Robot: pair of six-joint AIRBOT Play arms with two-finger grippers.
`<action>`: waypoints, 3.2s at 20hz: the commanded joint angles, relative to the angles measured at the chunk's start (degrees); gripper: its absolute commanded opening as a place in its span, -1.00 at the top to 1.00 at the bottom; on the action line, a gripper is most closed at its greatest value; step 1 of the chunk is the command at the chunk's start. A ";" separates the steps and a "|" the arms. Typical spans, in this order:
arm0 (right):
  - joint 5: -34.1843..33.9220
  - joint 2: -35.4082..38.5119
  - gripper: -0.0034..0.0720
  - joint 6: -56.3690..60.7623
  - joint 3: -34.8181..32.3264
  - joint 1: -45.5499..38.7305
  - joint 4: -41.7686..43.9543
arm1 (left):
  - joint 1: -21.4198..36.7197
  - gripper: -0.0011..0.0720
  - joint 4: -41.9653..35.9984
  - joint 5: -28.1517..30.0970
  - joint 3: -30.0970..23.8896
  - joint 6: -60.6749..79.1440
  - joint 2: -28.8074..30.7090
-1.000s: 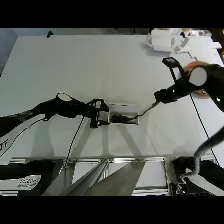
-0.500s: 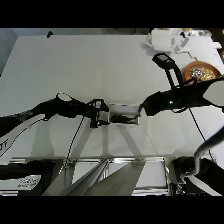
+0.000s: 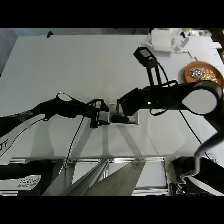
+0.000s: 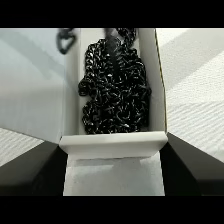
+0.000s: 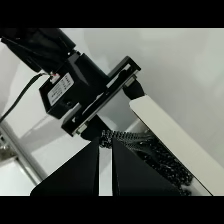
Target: Fold the box and place the chain.
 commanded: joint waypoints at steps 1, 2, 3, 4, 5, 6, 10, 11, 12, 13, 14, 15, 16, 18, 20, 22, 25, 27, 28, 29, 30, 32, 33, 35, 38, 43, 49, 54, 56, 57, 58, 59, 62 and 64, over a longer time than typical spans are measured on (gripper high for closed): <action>-1.29 -4.90 0.86 -0.04 0.07 0.85 0.55 | 0.04 0.92 0.02 0.02 0.02 0.02 -0.02; -0.66 -6.21 0.86 -0.04 0.07 0.85 0.57 | 0.04 0.92 0.02 0.02 0.02 0.00 0.00; 0.04 -7.08 0.86 -0.07 0.07 0.85 0.57 | 0.04 0.92 0.00 0.02 0.02 0.00 -0.02; 0.83 -7.26 0.86 -0.09 0.07 0.85 0.59 | 0.04 0.92 0.02 0.02 0.02 0.00 -0.02; 1.29 -7.23 0.86 -0.09 0.07 0.85 0.57 | 0.04 0.92 0.02 0.02 0.02 0.00 0.00; 1.62 -7.23 0.86 -0.17 0.07 0.83 0.50 | 0.04 0.92 0.02 0.02 0.02 0.00 -0.02; 2.14 -7.23 0.85 -1.62 0.09 0.83 0.31 | 0.04 0.92 0.02 0.02 0.02 0.02 0.00; 2.14 -7.23 0.74 -1.62 0.09 0.76 0.26 | 0.04 0.92 0.02 0.02 0.02 0.02 -0.02; 2.23 -7.23 0.50 -2.08 0.20 0.57 0.13 | 0.04 0.92 0.02 0.00 0.02 0.00 -0.02; 2.91 -7.23 0.29 -2.05 0.61 0.15 0.13 | 0.04 0.92 0.02 0.00 0.02 0.00 -0.02; 4.76 -7.23 0.21 -3.21 1.53 -0.57 0.28 | 0.04 0.92 0.00 0.00 0.02 0.02 -0.02; 7.69 -7.23 0.17 -5.73 2.82 -1.51 0.61 | 0.04 0.92 0.02 0.02 0.02 0.00 -0.02; 10.49 -7.23 0.17 -7.78 4.20 -2.45 0.57 | 0.04 0.92 0.02 0.02 0.02 0.02 0.00; 15.15 -7.23 0.18 -12.07 7.08 -5.09 0.57 | 0.04 0.92 0.02 0.00 0.02 0.00 -0.02; 16.11 -7.23 0.36 -16.52 8.26 -8.35 0.57 | 0.04 0.92 0.02 0.02 0.02 0.00 -0.02; 16.11 -7.56 0.51 -23.10 8.26 -11.98 0.11 | 0.04 0.92 0.00 0.00 0.02 0.02 0.00; 16.11 -9.46 0.67 -30.58 8.24 -17.46 0.07 | 0.04 0.92 0.02 0.00 0.02 0.00 -0.02; 16.44 -12.07 0.86 -33.88 8.22 -20.31 0.15 | 0.04 0.92 0.02 0.00 0.02 0.02 -0.02; 17.03 -13.84 0.86 -35.50 8.04 -21.35 0.42 | 0.04 0.92 0.02 0.00 0.02 0.00 -0.02; 17.97 -15.80 0.86 -36.59 7.91 -21.92 0.83 | 0.04 0.92 0.02 0.00 0.02 0.02 -0.02; 18.93 -17.66 0.86 -36.98 7.67 -21.97 0.96 | 0.04 0.92 0.02 0.02 0.02 0.02 -0.02; 19.26 -20.76 0.86 -38.47 6.27 -21.64 2.08 | 0.04 0.92 0.02 0.00 0.02 0.02 -0.02; 19.12 -21.88 0.86 -39.65 5.38 -21.53 3.52 | 0.04 0.92 0.02 0.00 0.02 0.02 -0.02; 18.34 -22.75 0.86 -42.34 3.74 -21.29 6.86 | 0.04 0.92 0.02 0.02 0.02 0.00 -0.02; 18.27 -22.71 0.86 -46.23 2.54 -21.29 11.65 | 0.04 0.92 0.02 0.02 0.02 0.02 0.00; 20.22 -20.59 0.86 -55.58 -0.28 -19.37 15.13 | 0.04 0.92 0.00 0.02 0.02 0.00 -0.02; 13.62 -10.99 0.71 -64.17 -8.09 -15.91 15.02 | 0.04 0.92 0.02 0.02 0.02 0.00 0.00; 12.26 -9.79 0.38 -65.11 -10.23 -13.81 14.23 | 0.04 0.92 0.02 0.02 0.02 0.02 -0.02; 10.75 -9.79 0.12 -66.69 -10.23 -11.82 12.63 | 0.04 0.92 0.02 0.00 0.02 0.00 -0.02; 9.53 -9.79 0.02 -66.99 -10.23 -10.84 11.63 | 0.04 0.92 0.02 0.02 0.02 0.00 -0.02; 8.00 -9.79 0.02 -66.97 -10.23 -9.84 10.47 | 0.04 0.92 0.02 0.02 0.02 0.02 -0.02; 6.75 -9.79 0.02 -66.93 -10.23 -9.03 9.38 | 0.04 0.92 0.02 0.00 0.02 0.00 -0.02; 3.87 -9.79 0.02 -66.86 -10.23 -7.76 7.72 | 0.04 0.92 0.02 0.00 0.02 0.00 0.00; 2.97 -9.79 0.03 -66.86 -10.23 -7.67 7.43 | 0.04 0.92 0.02 0.02 0.02 0.00 -0.02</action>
